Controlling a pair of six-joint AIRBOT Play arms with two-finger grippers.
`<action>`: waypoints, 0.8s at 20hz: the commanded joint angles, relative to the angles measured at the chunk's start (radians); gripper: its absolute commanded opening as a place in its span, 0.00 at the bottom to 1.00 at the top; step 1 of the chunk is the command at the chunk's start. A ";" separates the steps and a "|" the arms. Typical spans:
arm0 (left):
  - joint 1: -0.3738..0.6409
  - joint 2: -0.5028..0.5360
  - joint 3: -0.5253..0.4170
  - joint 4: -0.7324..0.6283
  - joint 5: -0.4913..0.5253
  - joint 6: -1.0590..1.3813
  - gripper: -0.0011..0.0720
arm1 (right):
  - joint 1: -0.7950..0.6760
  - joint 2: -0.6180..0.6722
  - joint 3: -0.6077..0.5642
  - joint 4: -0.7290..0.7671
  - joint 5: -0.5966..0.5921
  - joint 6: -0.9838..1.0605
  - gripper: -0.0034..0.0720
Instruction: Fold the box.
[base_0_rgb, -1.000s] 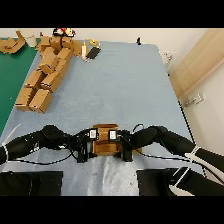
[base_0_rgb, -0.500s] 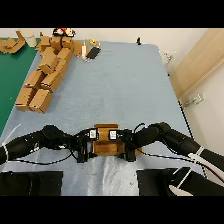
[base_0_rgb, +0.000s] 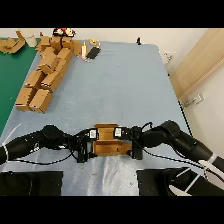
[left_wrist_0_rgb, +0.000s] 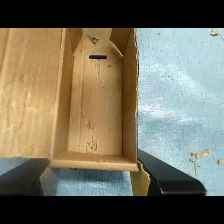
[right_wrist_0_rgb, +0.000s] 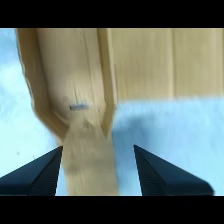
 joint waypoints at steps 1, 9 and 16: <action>0.000 0.000 0.001 0.000 0.000 0.000 0.83 | 0.000 0.105 0.001 -0.091 -0.085 0.094 0.99; 0.000 0.000 0.001 0.000 0.000 0.000 0.83 | 0.001 0.192 0.000 0.354 -0.284 0.460 0.99; 0.000 0.000 0.001 -0.003 -0.003 0.000 0.83 | 0.000 0.190 -0.001 0.364 -0.228 0.691 0.99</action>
